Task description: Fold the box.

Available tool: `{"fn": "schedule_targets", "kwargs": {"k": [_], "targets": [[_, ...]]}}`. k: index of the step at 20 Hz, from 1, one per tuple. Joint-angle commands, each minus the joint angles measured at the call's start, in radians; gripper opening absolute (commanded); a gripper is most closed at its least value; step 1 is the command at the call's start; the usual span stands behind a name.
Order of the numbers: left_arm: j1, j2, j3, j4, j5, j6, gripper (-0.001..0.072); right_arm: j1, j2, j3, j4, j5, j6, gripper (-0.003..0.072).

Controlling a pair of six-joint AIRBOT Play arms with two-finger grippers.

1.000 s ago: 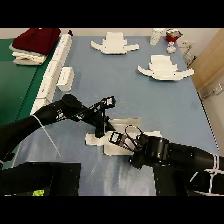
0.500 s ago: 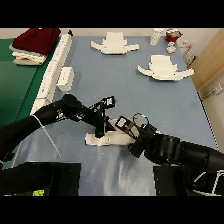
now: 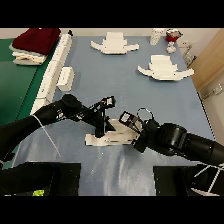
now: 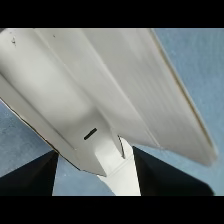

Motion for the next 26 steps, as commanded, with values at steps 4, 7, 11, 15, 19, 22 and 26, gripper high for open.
{"fn": "schedule_targets", "kwargs": {"k": [4, 7, 11, 15, 19, 22, 26], "targets": [[0.000, -0.001, 0.000, 0.000, 0.000, 0.000, 0.0015, -0.244, 0.001, 0.001, 0.370, 0.039, -0.607, 0.0718], [0.000, -0.001, 0.000, 0.000, 0.000, 0.000, 0.0015, -0.399, 0.001, -0.005, 0.575, 0.040, -0.883, 0.0718], [0.000, -0.001, 0.000, 0.000, 0.000, 0.000, 0.0015, -0.514, -0.002, -0.051, 0.792, 0.042, -1.228, 0.0718], [0.001, -0.001, 0.000, 0.000, 0.000, 0.000, 0.0015, -0.528, -0.048, -0.071, 0.829, 0.046, -1.280, 0.0720], [0.000, -0.001, 0.000, 0.000, 0.000, 0.000, 0.0015, -0.528, -0.076, -0.069, 0.798, 0.044, -1.274, 0.0717], [0.000, -0.001, 0.000, 0.000, 0.000, 0.000, 0.0015, -0.527, -0.076, -0.069, 0.786, 0.035, -1.272, 0.0717], [0.001, -0.001, 0.000, 0.000, 0.000, 0.000, 0.0015, -0.528, -0.076, -0.070, 0.806, 0.036, -1.275, 0.0717]]}}
